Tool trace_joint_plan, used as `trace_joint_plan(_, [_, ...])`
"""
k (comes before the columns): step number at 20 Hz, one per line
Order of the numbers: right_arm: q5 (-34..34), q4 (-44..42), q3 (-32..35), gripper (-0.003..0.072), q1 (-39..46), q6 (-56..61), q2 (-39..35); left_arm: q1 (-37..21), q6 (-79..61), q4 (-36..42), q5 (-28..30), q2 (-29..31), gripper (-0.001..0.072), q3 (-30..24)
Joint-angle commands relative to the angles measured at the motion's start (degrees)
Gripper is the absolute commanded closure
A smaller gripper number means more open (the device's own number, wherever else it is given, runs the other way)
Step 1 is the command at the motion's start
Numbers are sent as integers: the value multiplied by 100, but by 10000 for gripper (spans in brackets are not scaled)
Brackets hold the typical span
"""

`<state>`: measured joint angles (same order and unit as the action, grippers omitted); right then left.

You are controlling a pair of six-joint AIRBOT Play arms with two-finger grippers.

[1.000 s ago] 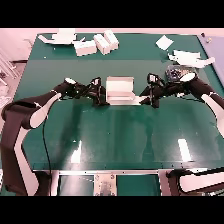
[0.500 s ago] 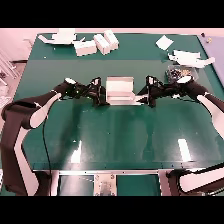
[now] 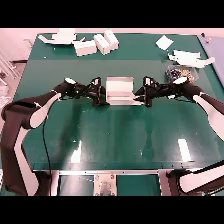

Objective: Fold the box and place the chain.

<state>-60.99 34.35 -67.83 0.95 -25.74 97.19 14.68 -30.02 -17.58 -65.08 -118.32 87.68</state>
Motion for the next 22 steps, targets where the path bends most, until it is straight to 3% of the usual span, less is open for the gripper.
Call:
trace_joint_plan(1, [-17,-76,-2,444,-35,-24,9,-2,0,0,4,4,201,4])
trace_joint_plan(2, [-63,-127,-2,492,-48,-24,9,-2,-2,0,7,4,201,4])
trace_joint_plan(4, [-120,-140,-2,493,-111,-26,9,-2,-2,0,7,4,201,4])
trace_joint_plan(14, [-26,-378,-4,444,-389,-326,208,-2,0,0,7,4,201,4])
trace_joint_plan(17, [15,-396,-17,380,-391,-345,210,-2,-2,0,7,4,201,4])
trace_joint_plan(18, [15,-396,-33,282,-391,-345,210,-2,-2,0,7,4,201,4])
trace_joint_plan(21, [13,-393,-87,138,-402,-343,210,-2,-2,0,7,4,201,4])
trace_joint_plan(22, [13,-398,-92,138,-402,-348,210,-2,0,0,4,4,201,4])
